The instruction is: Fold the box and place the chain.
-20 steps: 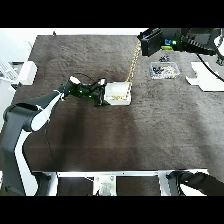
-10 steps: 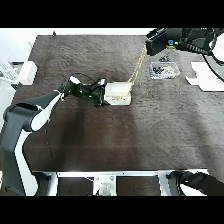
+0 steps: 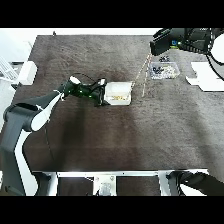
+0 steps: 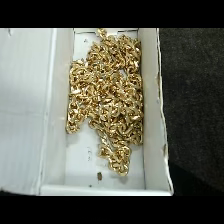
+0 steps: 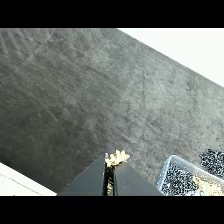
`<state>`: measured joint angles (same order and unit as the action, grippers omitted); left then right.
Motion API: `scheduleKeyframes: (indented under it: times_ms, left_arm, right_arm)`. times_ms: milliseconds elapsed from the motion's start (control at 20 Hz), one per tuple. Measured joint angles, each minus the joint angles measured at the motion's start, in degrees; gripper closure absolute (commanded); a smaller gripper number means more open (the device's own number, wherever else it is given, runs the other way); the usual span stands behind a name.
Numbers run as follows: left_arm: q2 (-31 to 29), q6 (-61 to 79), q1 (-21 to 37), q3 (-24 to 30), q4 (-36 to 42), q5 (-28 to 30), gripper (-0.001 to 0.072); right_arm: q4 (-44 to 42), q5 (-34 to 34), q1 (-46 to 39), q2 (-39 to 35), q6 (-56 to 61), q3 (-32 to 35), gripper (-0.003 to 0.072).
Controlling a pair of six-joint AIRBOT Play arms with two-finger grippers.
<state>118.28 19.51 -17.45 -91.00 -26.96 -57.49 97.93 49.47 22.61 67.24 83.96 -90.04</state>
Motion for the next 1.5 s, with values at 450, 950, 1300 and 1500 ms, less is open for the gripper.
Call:
scheduleKeyframes:
  times_ms: [450,950,1300,1500]
  left_arm:
    - [0.00,0.00,0.00,0.00,0.00,0.00,0.0353]
    - [0.00,-0.02,0.00,0.00,-0.02,0.00,0.0352]
    - [0.00,0.00,0.00,0.00,0.00,0.00,0.0353]
    - [0.00,0.00,0.00,0.00,-0.02,0.02,0.0353]
  right_arm:
    - [-2.58,0.00,2.91,-0.02,0.31,0.00,0.0678]
    - [-5.57,-2.19,5.51,3.37,-0.09,0.04,0.0678]
    - [-8.17,-4.31,7.02,8.04,-0.35,0.04,0.0678]
    - [-11.52,-4.76,7.48,10.19,-0.37,0.42,0.0677]
